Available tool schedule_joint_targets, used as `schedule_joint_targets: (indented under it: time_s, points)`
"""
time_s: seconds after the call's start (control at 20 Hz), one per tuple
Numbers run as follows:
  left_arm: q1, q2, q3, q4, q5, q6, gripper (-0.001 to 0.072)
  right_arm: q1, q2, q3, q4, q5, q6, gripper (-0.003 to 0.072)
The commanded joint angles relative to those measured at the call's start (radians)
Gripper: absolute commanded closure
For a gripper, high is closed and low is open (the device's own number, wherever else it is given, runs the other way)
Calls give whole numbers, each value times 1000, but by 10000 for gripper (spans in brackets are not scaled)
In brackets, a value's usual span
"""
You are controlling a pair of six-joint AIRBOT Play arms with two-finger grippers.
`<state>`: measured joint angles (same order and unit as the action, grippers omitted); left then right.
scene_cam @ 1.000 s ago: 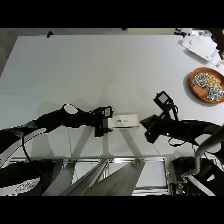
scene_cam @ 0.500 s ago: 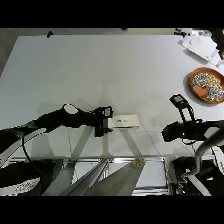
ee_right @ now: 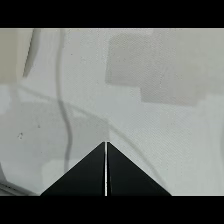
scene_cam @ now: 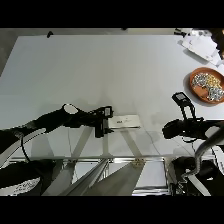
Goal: Fold the box and place the chain.
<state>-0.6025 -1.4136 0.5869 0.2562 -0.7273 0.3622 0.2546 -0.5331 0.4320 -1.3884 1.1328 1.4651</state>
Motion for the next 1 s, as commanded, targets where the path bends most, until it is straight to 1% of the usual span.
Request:
schedule_joint_targets:
  time_s: [0.0, 0.05, 0.15, 0.2, 0.25, 0.3, 0.4, 0.5, 0.6, 0.65, 0.7, 0.8, 0.95]
  points:
    - [15, 64, 2, 0, 18, -62, 705, 0, 1, 0, 1, -6, 0, 674]
    - [29, 105, 2, 3, 56, -114, 706, 0, 1, 0, 2, -6, 0, 674]
    - [76, 212, 2, 67, 183, -297, 706, 0, 1, 0, 2, -5, 0, 674]
    - [108, 268, 2, 137, 234, -393, 706, 0, 1, 0, 1, -4, 0, 674]
    - [150, 328, 2, 238, 271, -509, 706, 0, 1, 0, 1, -4, 0, 674]
    - [200, 385, 2, 357, 286, -644, 705, 0, 1, 0, 1, -4, 0, 674]
    - [317, 474, 2, 601, 256, -964, 705, 0, 1, 0, 1, -5, 0, 674]
    - [449, 527, 2, 858, 158, -1246, 705, 0, 1, 0, 2, -5, 0, 674]
    - [583, 540, 2, 1083, 35, -1454, 705, 0, 1, 0, 1, -10, 0, 674]
    - [641, 536, 1, 1154, 2, -1520, 706, 0, 1, 0, 1, -17, 0, 674]
    - [697, 533, 1, 1178, 4, -1579, 706, 0, 1, 0, 1, -27, 0, 674]
    - [780, 518, 1, 1178, -9, -1601, 706, 0, 1, 0, 1, -43, 0, 674]
    - [835, 469, 1, 1178, -52, -1601, 706, 0, 1, 0, 1, -44, 0, 674]
